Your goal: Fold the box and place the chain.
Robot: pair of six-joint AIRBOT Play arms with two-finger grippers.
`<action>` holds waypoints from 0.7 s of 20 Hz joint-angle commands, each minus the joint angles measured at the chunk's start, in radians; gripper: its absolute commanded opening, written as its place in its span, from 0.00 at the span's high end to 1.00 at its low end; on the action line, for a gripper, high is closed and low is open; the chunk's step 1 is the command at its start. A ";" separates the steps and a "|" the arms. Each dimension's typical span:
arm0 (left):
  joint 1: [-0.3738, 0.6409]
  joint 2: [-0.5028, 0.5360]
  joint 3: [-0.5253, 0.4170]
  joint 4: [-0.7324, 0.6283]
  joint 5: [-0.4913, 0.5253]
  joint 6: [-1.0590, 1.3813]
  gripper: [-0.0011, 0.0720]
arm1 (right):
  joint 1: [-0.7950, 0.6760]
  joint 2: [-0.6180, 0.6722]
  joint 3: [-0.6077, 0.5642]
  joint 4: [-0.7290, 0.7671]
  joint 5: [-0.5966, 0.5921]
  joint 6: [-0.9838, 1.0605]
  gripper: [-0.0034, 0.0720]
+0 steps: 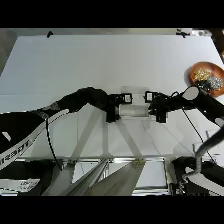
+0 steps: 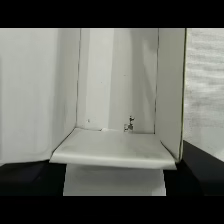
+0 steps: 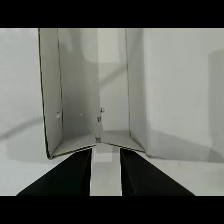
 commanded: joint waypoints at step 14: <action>0.001 0.000 0.001 -0.001 -0.001 -0.001 0.44 | 0.068 -0.001 0.001 0.016 -0.094 0.008 0.39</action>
